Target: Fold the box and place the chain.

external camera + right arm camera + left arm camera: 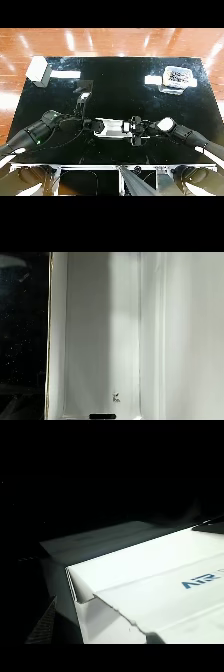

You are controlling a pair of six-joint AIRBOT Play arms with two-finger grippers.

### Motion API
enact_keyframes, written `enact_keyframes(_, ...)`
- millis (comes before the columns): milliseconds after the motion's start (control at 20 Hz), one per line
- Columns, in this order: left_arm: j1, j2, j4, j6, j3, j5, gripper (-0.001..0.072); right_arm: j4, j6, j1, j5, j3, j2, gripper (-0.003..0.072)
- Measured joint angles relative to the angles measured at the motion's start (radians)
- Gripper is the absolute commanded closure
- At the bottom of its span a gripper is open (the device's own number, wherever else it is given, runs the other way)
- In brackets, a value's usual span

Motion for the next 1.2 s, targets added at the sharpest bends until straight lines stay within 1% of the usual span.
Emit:
enact_keyframes(300,-0.060,-0.027,0.023,-0.053,0.000,-0.005,0.0100,0.000,0.000,0.000,0.000,0.000,0.000,0.0152)
enact_keyframes(450,-0.098,-0.031,0.095,-0.152,0.001,-0.004,0.0104,0.000,0.000,0.000,0.000,0.000,0.000,0.0152)
enact_keyframes(600,-0.145,-0.036,0.204,-0.288,0.025,0.013,0.0104,0.000,0.000,0.000,-0.001,0.000,0.000,0.0151)
enact_keyframes(800,-0.185,-0.079,0.351,-0.445,0.109,0.117,0.0105,0.000,0.000,0.000,-0.001,0.000,0.000,0.0151)
enact_keyframes(1000,-0.211,-0.166,0.418,-0.508,0.196,0.239,0.0108,0.001,0.000,0.000,0.000,0.000,0.000,0.0151)
enact_keyframes(1050,-0.217,-0.184,0.426,-0.514,0.212,0.265,0.0127,0.001,0.000,0.000,0.000,0.000,0.000,0.0151)
enact_keyframes(1150,-0.225,-0.209,0.436,-0.531,0.237,0.294,0.0313,0.000,0.000,0.000,0.000,0.000,0.000,0.0152)
enact_keyframes(1200,-0.227,-0.217,0.441,-0.537,0.246,0.304,0.0341,0.001,0.000,0.000,0.000,0.000,0.000,0.0151)
